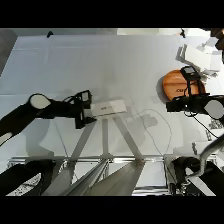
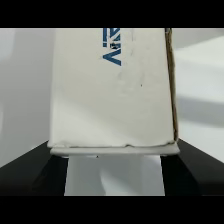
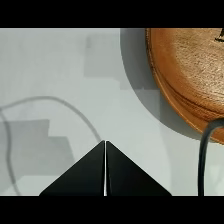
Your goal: Fold the box and place the chain.
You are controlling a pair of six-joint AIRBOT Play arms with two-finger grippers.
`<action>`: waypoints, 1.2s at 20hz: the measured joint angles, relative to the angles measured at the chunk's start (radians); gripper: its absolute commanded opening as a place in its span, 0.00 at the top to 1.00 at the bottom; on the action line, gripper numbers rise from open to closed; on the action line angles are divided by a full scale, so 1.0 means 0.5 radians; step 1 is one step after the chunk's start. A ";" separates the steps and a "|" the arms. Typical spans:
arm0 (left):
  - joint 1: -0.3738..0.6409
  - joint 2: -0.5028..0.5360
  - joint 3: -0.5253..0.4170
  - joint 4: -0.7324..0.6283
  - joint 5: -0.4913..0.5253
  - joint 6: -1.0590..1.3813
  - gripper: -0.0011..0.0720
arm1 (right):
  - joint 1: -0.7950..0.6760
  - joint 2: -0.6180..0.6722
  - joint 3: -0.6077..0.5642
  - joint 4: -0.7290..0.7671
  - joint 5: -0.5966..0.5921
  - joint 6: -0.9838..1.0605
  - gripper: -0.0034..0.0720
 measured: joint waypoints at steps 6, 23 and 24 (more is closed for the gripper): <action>0.215 0.565 0.000 1.115 -0.132 -1.147 0.98 | 0.000 0.000 0.000 0.029 -0.008 0.001 0.95; 1.244 0.190 -0.182 0.723 0.720 -1.553 0.97 | 0.000 0.001 0.000 0.096 -0.011 0.001 0.94; 1.250 0.103 -0.191 0.706 0.751 -1.535 0.97 | -0.001 0.001 0.000 0.096 -0.011 0.001 0.94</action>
